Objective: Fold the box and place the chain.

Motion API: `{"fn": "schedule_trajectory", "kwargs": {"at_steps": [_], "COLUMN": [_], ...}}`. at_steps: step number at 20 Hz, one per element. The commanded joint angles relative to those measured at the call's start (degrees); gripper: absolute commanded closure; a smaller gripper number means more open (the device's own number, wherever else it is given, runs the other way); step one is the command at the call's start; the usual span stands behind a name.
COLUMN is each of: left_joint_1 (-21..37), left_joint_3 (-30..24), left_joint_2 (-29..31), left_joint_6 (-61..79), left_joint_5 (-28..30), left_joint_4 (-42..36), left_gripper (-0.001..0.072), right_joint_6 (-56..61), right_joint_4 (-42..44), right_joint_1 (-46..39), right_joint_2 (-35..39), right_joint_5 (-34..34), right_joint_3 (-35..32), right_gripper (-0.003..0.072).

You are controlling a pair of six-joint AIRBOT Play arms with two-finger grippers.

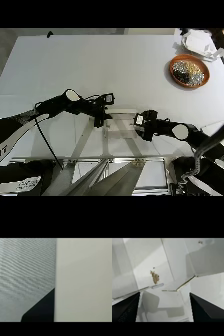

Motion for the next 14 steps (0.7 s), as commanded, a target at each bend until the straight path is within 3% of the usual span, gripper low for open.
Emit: {"fn": "schedule_trajectory", "kwargs": {"at_steps": [1, 8, 11, 14], "left_joint_1": [0.0, 0.0, 0.0, 0.0], "left_joint_3": [0.0, 0.0, 0.0, 0.0], "left_joint_2": [0.0, 0.0, 0.0, 0.0], "left_joint_6": [0.0, 0.0, 0.0, 0.0], "left_joint_5": [0.0, 0.0, 0.0, 0.0], "left_joint_4": [0.0, 0.0, 0.0, 0.0], "left_gripper": [0.0698, 0.0698, 0.0698, 0.0698], "right_joint_6": [-0.9, 0.8, 4.3, 4.4], "right_joint_4": [-3.1, -7.1, -6.6, -6.4], "right_joint_1": [-0.9, 3.2, 7.2, 7.5], "right_joint_2": [-0.3, 6.0, 5.9, 5.9], "right_joint_5": [3.7, 7.5, 2.3, 1.5], "right_joint_3": [0.0, -0.3, -2.6, -3.8], "right_gripper": [-0.0006, -0.0006, -0.0005, -0.0004]}}
